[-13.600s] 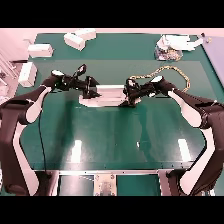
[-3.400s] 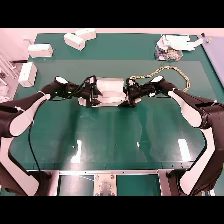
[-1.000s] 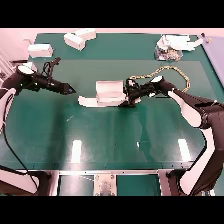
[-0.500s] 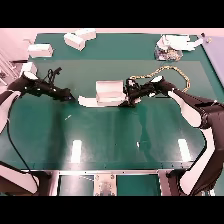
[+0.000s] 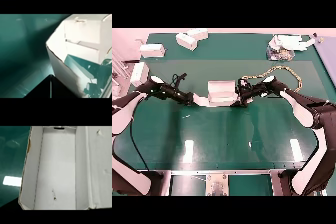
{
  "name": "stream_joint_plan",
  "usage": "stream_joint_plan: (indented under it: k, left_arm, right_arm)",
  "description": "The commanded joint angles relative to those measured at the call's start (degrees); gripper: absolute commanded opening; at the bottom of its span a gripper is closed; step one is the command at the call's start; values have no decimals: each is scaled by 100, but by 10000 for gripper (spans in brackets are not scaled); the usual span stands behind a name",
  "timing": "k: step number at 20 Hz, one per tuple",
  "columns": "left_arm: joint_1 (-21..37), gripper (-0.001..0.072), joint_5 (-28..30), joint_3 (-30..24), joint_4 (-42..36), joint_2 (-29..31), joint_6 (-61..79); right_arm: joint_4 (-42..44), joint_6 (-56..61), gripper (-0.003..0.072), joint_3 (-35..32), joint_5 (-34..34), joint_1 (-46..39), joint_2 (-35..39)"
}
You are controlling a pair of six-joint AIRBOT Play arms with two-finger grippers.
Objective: Fold the box and place the chain.
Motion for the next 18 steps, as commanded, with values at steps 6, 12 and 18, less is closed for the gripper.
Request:
stream_joint_plan:
  k: [6, 12, 18]
  left_arm:
    - [-205, 11, 227, 273, -651, 133, 450]
    - [-208, 16, 166, 275, -603, 186, 463]
    - [-205, 295, 68, 275, -848, 186, 461]
  right_arm:
    - [0, 0, 591, 0, 2, 2, 2]
    - [0, 0, 591, 0, 2, 2, 2]
    - [0, 0, 591, 0, 2, 2, 2]
